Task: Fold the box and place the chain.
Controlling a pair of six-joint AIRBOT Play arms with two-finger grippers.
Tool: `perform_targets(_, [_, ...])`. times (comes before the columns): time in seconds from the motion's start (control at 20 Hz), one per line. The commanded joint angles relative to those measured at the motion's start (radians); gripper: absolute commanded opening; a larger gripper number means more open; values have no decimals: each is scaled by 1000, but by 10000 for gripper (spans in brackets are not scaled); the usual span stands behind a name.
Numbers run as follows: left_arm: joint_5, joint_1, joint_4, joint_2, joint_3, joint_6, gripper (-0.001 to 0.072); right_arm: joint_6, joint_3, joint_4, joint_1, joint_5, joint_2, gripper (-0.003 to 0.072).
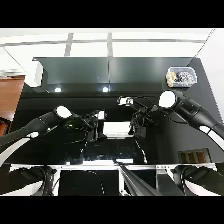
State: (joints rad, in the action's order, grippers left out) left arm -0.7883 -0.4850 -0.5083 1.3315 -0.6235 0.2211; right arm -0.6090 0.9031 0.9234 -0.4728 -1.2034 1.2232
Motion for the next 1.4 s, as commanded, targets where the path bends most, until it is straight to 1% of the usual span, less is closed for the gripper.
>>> perform_targets(0.0, [-9,0,-3,0,0,3,389,-169,59,-6,41,-55,-31,377])
perform_targets(0.05, [-10,0,-3,0,0,3,389,-232,65,-6,70,-82,-50,310])
perform_targets(0.1, [-10,0,-3,0,0,3,389,-291,64,-6,105,-123,-68,73])
perform_targets(0.15, [-9,0,-3,0,0,3,389,-344,56,-18,143,-178,-74,11])
perform_targets(0.2, [-9,0,-3,0,0,3,389,-366,33,-65,174,-213,-75,11])
perform_targets(0.25, [-10,0,-3,0,0,3,389,-357,-15,-169,200,-213,-75,11])
perform_targets(0.3, [-9,0,-3,0,0,3,389,-315,-76,-299,216,-177,-74,10])
perform_targets(0.4, [-10,0,-3,0,0,3,389,-243,-195,-545,217,-52,-71,4])
perform_targets(0.45, [-9,0,-3,0,0,3,389,-229,-246,-646,210,14,-60,2])
perform_targets(0.5, [-9,0,-3,0,0,3,389,-230,-278,-705,200,59,-42,3])
perform_targets(0.6, [-9,0,-3,0,0,3,389,-265,-299,-716,173,108,5,6])
perform_targets(0.8, [-10,0,-3,0,0,3,389,-345,-299,-598,138,208,71,6])
perform_targets(0.95, [-10,0,-3,0,0,3,390,-352,-299,-568,138,220,73,7])
perform_targets(1.15, [-9,0,-3,0,0,3,389,-351,-299,-567,138,231,73,9])
perform_targets(1.35, [-9,0,-3,0,0,3,389,-352,-299,-567,138,268,73,10])
